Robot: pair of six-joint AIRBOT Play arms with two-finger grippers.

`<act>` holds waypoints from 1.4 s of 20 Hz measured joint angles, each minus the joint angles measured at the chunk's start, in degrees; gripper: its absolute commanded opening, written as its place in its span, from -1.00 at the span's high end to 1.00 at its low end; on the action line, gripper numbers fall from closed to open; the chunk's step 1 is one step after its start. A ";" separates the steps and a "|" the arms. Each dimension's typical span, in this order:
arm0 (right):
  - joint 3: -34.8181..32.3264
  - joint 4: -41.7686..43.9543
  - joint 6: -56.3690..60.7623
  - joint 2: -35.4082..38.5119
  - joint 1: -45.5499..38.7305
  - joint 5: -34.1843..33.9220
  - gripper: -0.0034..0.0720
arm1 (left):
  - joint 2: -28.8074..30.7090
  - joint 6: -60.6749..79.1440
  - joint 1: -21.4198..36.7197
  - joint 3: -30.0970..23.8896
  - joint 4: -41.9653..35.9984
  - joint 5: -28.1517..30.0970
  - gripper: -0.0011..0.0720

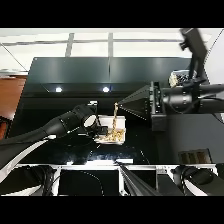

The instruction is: Fold the box and place the chain.

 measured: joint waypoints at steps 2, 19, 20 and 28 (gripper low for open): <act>0.00 -1.60 0.02 -1.07 0.28 -0.09 0.80 | 0.00 0.00 0.00 0.00 0.00 0.00 0.88; -17.18 -25.88 3.41 -2.43 -5.84 0.15 -1.00 | 0.02 0.00 0.00 0.00 0.00 -0.02 0.88; -20.44 -25.79 2.03 -2.43 -5.09 -2.80 -0.98 | 0.00 -0.02 0.00 0.00 0.00 -0.02 0.88; -32.52 -23.15 -29.29 -4.44 6.23 -23.41 -0.51 | 0.02 0.00 0.00 0.00 0.00 -0.02 0.88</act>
